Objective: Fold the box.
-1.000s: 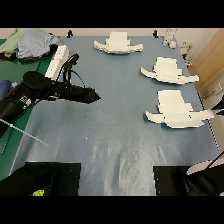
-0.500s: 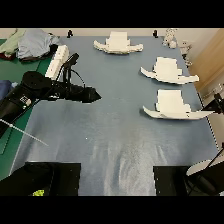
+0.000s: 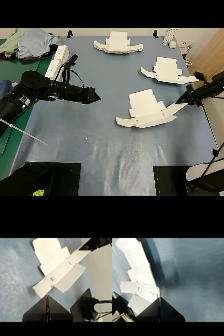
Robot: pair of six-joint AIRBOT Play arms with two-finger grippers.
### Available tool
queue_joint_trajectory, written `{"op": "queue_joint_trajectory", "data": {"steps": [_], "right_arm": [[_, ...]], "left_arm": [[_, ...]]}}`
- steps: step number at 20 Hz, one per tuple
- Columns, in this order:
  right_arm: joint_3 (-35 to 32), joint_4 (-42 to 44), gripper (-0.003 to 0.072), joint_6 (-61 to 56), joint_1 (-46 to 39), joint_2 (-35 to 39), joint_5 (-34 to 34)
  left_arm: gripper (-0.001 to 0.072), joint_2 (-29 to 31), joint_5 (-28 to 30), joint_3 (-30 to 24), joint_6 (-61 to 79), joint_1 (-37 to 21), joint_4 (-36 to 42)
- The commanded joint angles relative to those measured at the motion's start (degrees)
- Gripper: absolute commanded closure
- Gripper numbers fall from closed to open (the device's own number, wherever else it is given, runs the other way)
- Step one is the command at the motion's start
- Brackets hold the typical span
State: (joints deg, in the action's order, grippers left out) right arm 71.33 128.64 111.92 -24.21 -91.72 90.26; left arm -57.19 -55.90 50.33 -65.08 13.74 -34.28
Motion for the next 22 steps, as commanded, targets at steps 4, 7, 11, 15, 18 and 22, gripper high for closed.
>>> {"op": "queue_joint_trajectory", "data": {"steps": [4,7,11,15,18,22], "right_arm": [[-38.64,0.92,0.0686,-12.55,16.00,30.51,-18.08],[-49.51,0.83,0.0683,-18.60,21.86,42.82,-22.03],[-49.59,0.50,0.0466,-20.00,22.84,45.09,-18.16],[-47.76,0.20,0.0552,-15.47,22.86,39.19,-14.64],[-45.81,1.16,0.0683,-9.31,23.06,35.45,-13.81],[-48.09,2.23,0.0685,-0.50,33.09,42.91,-26.88]], "left_arm": [[0.0694,0.04,-11.15,-0.15,-2.49,-2.89,-7.34],[0.0694,1.81,-12.33,-3.15,-2.54,-2.89,-7.54],[0.0694,3.08,-12.94,-6.73,-2.49,-2.86,-7.54],[0.0692,3.08,-13.09,-6.75,-2.25,-2.86,-7.54],[0.0691,2.97,-12.33,-6.75,-2.25,-2.89,-7.58],[0.0331,-0.26,-10.12,-6.75,-2.43,-2.89,-7.96]]}}
